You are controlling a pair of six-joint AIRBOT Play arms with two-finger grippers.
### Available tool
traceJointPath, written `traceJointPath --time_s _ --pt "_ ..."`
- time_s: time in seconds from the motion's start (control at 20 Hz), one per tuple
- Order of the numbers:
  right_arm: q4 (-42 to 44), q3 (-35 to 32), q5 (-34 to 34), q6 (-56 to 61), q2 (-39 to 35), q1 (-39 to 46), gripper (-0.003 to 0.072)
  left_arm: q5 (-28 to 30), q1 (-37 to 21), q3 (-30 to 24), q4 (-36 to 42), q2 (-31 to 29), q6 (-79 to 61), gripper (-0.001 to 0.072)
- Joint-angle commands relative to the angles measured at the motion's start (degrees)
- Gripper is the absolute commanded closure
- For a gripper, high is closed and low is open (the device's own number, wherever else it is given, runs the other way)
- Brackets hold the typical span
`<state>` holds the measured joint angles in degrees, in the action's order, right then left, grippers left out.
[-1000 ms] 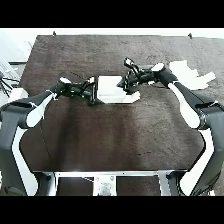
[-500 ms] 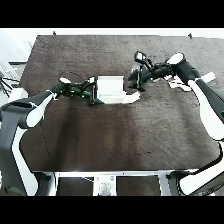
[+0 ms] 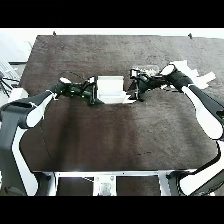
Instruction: Fold the box and place the chain.
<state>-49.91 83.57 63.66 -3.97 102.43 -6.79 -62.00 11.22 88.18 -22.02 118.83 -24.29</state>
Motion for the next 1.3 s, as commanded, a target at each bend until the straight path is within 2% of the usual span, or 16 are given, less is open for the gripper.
traceJointPath --time_s 0.0,0.05,0.15,0.3,0.35,0.5,0.6,0.8,0.85,0.95,1.2,1.25 --pt "-0.09 -0.24 -1.62 -1.25 0.9 -1.4 0.0127 0.0 0.02 0.0 0.02 0.0 0.0 0.036" --pt "-0.11 -0.24 -2.21 -1.22 1.16 -1.86 0.0128 0.02 0.02 0.0 0.0 0.0 0.0 0.036" --pt "0.11 -0.24 -2.91 -1.22 1.64 -2.4 0.033 0.02 0.02 0.0 0.0 0.0 0.0 0.036" --pt "0.35 -0.24 -5.2 -1.22 2.16 -3.15 0.0342 0.02 0.02 0.0 0.02 0.0 0.0 0.036" --pt "0.35 -0.24 -5.73 -1.22 2.19 -3.45 0.0426 0.0 0.02 0.0 0.02 0.0 0.0 0.036" --pt "0.9 -0.24 -6.49 -1.25 2.27 -4.39 0.0436 0.04 0.02 0.0 0.02 0.0 0.0 0.036" --pt "2.21 -0.24 -6.84 -1.22 2.6 -5.09 0.0475 0.0 0.02 0.0 0.02 0.0 0.0 0.036" --pt "2.97 -0.24 -7.76 -1.25 3.63 -5.97 0.0471 0.02 0.02 0.0 0.02 0.0 0.0 0.036" --pt "3.43 -0.24 -7.76 -1.25 3.72 -6.01 0.0444 0.02 0.02 0.0 0.02 0.0 0.0 0.036" --pt "4.02 -0.24 -7.76 -1.25 3.8 -5.99 0.0278 0.02 0.02 0.0 0.02 0.0 0.0 0.036" --pt "4.02 -0.24 -7.74 -1.25 3.8 -5.99 0.0241 0.02 0.02 0.0 0.02 0.0 0.0 0.036" --pt "4.02 -0.24 -7.72 -1.25 3.78 -5.97 0.0147 0.02 0.02 0.0 0.02 0.0 0.0 0.036"
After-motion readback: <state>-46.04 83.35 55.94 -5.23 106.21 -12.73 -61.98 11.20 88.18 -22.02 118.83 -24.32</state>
